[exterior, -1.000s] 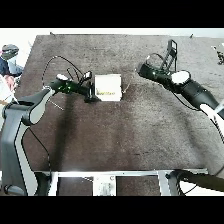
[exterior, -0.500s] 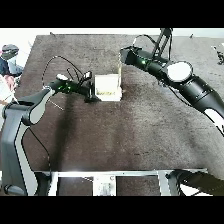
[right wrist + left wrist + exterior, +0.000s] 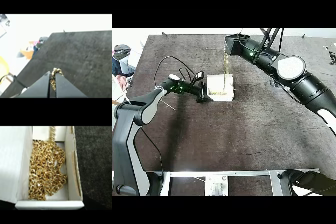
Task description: Fold the box and place the chain.
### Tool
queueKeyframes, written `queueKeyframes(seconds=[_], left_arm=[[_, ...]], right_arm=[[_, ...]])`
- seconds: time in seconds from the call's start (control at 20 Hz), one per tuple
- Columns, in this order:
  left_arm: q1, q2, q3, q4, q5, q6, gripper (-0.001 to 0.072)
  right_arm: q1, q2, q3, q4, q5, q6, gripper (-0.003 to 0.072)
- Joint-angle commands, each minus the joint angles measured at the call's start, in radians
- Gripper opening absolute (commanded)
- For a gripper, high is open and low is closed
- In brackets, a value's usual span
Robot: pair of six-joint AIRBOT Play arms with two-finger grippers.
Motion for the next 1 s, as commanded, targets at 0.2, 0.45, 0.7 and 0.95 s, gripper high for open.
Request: queueKeyframes(seconds=[0.2,0.45,0.7,0.95], left_arm=[[0.001,0.001,0.000,0.000,0.000,0.000,0.0414],[0.001,0.001,0.000,0.000,0.000,0.000,0.0414],[0.001,0.001,0.000,0.000,0.000,0.000,0.0415],[0.001,0.001,0.000,0.000,0.000,0.000,0.0415]], right_arm=[[0.022,0.000,0.052,-0.013,-0.041,-0.008,0.0014],[0.027,-0.035,0.052,-0.014,-0.016,-0.003,0.0014],[0.043,-0.074,0.090,0.014,-0.008,-0.002,0.0014],[0.049,-0.096,0.169,-0.001,0.024,-0.009,0.0014]])
